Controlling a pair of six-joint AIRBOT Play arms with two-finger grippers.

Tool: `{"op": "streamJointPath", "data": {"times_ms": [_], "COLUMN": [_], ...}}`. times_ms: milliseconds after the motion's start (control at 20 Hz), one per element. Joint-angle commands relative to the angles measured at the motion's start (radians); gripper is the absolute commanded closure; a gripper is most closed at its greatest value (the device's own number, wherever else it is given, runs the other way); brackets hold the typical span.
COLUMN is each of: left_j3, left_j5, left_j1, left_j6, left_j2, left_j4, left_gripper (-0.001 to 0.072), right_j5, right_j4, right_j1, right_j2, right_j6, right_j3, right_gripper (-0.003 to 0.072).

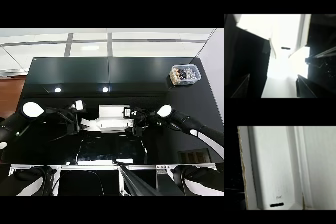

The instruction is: Fold the box and place the chain.

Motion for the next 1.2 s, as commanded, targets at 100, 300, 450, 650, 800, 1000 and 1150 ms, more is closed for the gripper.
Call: {"op": "streamJointPath", "data": {"times_ms": [100,300,450,650,800,1000,1150], "left_j3": [0.021,0.028,0.028,0.028,0.028,0.028,0.028], "left_j5": [0.083,0.112,0.105,0.097,0.078,0.087,0.087], "left_j1": [-0.100,-0.122,-0.122,-0.122,-0.122,-0.122,-0.122], "left_j6": [0.168,0.163,0.142,0.140,0.140,0.142,0.171], "left_j2": [-0.131,-0.183,-0.190,-0.192,-0.192,-0.212,-0.245], "left_j4": [-0.045,-0.077,-0.084,-0.182,-0.185,-0.280,-0.368], "left_gripper": [-0.0007,0.0022,0.0389,0.0482,0.0486,0.0486,0.0486], "right_j5": [0.000,0.000,0.000,0.000,0.000,0.000,0.000], "right_j4": [0.000,0.000,0.000,0.000,0.000,0.000,0.000], "right_j1": [0.001,0.001,0.001,0.001,0.001,0.001,0.001], "right_j2": [0.000,0.000,0.000,0.000,0.000,0.000,0.000], "right_j6": [0.000,0.000,0.000,0.000,0.000,0.000,0.000], "right_j3": [0.000,0.000,0.000,0.000,0.000,0.000,0.000], "right_gripper": [0.0580,0.0580,0.0580,0.0580,0.0580,0.0580,0.0580]}}
